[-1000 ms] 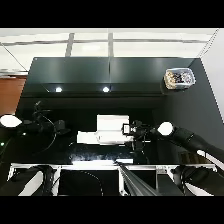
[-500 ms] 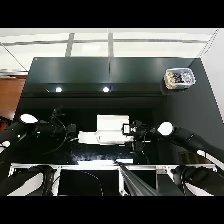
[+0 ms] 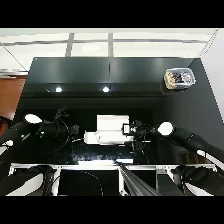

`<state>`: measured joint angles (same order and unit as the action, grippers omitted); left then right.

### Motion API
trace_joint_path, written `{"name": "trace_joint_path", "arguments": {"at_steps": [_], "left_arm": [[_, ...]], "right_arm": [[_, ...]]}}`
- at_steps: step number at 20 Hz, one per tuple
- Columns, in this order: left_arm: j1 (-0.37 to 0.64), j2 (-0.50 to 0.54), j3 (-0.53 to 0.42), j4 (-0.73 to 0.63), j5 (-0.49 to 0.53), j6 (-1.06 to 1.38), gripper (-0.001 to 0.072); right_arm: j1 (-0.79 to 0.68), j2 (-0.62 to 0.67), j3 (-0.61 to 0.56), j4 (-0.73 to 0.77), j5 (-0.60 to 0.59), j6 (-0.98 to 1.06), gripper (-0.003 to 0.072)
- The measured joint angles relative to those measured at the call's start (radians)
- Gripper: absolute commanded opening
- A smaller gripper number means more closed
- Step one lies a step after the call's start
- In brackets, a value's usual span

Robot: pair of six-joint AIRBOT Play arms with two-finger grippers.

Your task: Fold the box and place the chain.

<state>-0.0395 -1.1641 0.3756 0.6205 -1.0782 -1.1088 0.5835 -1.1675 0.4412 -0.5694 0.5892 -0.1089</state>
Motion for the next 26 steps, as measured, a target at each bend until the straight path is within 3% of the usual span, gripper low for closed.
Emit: {"name": "trace_joint_path", "arguments": {"at_steps": [8,13,22,26], "left_arm": [[0.066,0.0,0.0,0.061,-0.003,-0.005,0.0021],[0.034,-0.004,-0.005,0.08,0.005,-0.017,0.0022],[-0.031,-0.008,-0.035,-0.033,0.065,0.055,0.0024],[-0.034,-0.008,-0.034,-0.117,0.041,0.166,0.0024]], "right_arm": [[0.0,0.0,0.0,0.0,0.0,0.0,0.0437],[0.0,0.0,0.0,0.0,0.0,0.0,0.0437],[0.0,0.0,0.0,0.0,0.0,0.0,0.0437],[0.0,0.0,0.0,0.0,0.0,0.0,0.0437]]}}
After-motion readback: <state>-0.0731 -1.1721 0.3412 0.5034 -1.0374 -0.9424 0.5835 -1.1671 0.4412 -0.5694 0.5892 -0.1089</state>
